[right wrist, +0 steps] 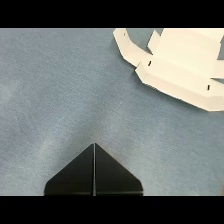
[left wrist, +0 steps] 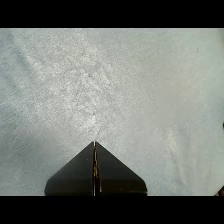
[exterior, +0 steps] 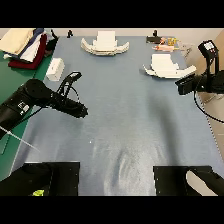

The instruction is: Fold the box.

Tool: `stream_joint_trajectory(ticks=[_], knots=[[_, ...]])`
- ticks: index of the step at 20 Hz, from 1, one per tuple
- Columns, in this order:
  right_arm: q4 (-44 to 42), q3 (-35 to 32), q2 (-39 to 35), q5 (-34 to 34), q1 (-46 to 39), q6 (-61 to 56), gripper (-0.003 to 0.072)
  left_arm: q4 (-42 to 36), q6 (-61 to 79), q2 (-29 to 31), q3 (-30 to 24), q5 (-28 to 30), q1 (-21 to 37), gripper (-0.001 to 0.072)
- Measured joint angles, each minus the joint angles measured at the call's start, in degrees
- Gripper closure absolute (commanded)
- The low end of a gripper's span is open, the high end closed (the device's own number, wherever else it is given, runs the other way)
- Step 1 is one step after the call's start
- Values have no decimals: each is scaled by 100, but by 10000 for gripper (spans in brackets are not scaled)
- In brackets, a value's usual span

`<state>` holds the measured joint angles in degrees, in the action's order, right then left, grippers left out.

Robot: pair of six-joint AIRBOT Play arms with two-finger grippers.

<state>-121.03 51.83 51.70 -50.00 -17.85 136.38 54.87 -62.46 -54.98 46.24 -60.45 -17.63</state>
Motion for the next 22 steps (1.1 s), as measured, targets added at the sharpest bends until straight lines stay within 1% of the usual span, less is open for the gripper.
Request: stream_joint_trajectory(ticks=[15,18,22], knots=[[-28,0,9,9,0,-74,681,-2,0,0,2,0,0,697],[-83,0,46,-42,0,-999,681,0,0,-2,0,0,0,697],[-92,0,92,-354,0,-2146,680,0,0,-2,0,0,0,697]])
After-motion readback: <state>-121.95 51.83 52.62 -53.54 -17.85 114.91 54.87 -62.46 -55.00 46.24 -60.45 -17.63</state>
